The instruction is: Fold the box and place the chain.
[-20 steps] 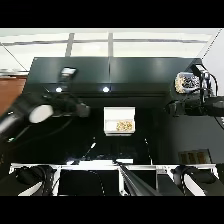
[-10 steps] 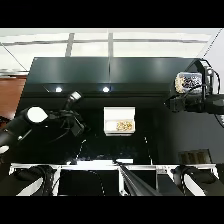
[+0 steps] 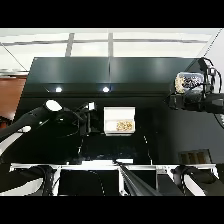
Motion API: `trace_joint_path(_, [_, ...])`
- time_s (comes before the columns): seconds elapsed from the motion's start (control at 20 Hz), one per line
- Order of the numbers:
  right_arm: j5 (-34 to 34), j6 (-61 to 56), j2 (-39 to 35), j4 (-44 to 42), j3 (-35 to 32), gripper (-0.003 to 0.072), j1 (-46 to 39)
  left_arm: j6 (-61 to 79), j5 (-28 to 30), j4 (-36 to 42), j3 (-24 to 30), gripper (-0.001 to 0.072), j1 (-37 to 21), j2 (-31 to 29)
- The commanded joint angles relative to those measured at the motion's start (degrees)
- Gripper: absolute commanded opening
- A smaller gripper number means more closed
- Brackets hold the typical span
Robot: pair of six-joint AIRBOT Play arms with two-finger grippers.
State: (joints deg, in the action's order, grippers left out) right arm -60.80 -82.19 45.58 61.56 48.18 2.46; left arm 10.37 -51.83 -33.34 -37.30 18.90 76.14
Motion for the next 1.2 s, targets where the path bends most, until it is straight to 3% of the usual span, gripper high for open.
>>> trace_joint_path(0.0, [0.7, -0.5, 0.0, 0.0, 0.0, 0.0366, 0.2, 5.0, -1.5, 2.9, -2.1, 0.0710, 1.1, 3.3])
trace_joint_path(0.85, [1.4, -1.6, 0.0, -0.2, 0.0, 0.0366, 0.2, 5.7, 1.4, 2.8, -2.6, 0.0701, 6.4, 3.8])
trace_joint_path(0.95, [2.1, -1.6, 0.0, 0.0, 0.0, 0.0366, 0.2, 5.2, 2.0, 2.8, -2.6, 0.0631, 6.4, 3.8])
trace_joint_path(1.0, [2.2, -1.6, 0.0, 0.0, 0.0, 0.0367, 0.2, 5.1, 2.1, 2.8, -2.6, 0.0465, 6.5, 3.8])
trace_joint_path(1.05, [2.2, -1.6, 0.1, 0.0, 0.0, 0.0394, 0.2, 5.1, 2.1, 2.8, -2.6, 0.0389, 6.5, 3.8])
trace_joint_path(1.1, [2.2, -1.6, 0.3, 0.0, 0.0, 0.0604, 0.2, 5.1, 2.1, 2.8, -2.6, 0.0389, 6.5, 3.8])
trace_joint_path(1.15, [2.7, -1.6, 0.7, 0.1, 0.0, 0.0684, 0.5, 5.1, 2.1, 2.8, -2.6, 0.0389, 6.5, 3.8])
